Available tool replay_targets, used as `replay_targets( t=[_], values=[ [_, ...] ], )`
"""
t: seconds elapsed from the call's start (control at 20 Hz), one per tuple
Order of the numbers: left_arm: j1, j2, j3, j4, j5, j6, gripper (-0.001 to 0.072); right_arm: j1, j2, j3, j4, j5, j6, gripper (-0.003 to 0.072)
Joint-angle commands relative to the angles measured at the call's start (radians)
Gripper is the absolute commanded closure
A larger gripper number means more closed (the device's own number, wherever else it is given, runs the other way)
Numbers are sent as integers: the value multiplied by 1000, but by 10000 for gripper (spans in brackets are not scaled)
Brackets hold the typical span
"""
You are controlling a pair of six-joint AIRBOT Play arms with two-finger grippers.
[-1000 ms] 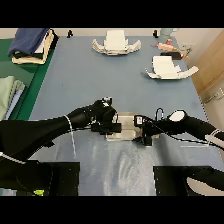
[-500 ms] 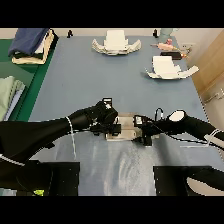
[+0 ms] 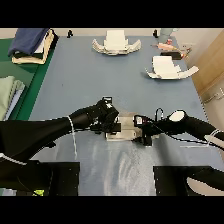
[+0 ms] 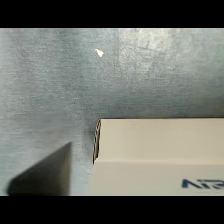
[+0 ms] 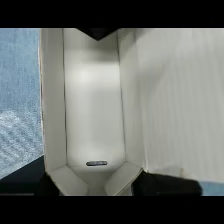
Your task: Fold the box.
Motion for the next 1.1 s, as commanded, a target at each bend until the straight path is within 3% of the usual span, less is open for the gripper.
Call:
replay_targets(
  t=[0.0,0.05,0.1,0.15,0.5,0.55,0.6,0.65,0.8,1.05],
  values=[
    [-4,-12,1,3,21,5,411,0,1,0,0,0,0,179],
    [-6,-12,1,5,45,4,412,0,1,0,0,0,0,179],
    [-6,-12,1,6,57,3,458,0,1,0,0,0,0,179],
    [-6,-13,1,11,55,8,700,0,1,0,0,0,0,179],
    [-19,-16,1,18,42,0,689,0,0,0,0,0,0,178],
    [-19,-16,1,18,29,0,511,0,1,0,0,0,0,178],
    [-19,-16,1,15,8,-11,203,0,1,0,0,0,0,178],
    [-14,-15,3,14,-23,-29,155,0,1,0,0,0,0,179],
    [-8,-2,36,8,-101,-25,154,0,1,0,0,0,0,178],
    [18,42,82,11,-108,-11,155,0,1,0,0,0,0,179]
  ],
)
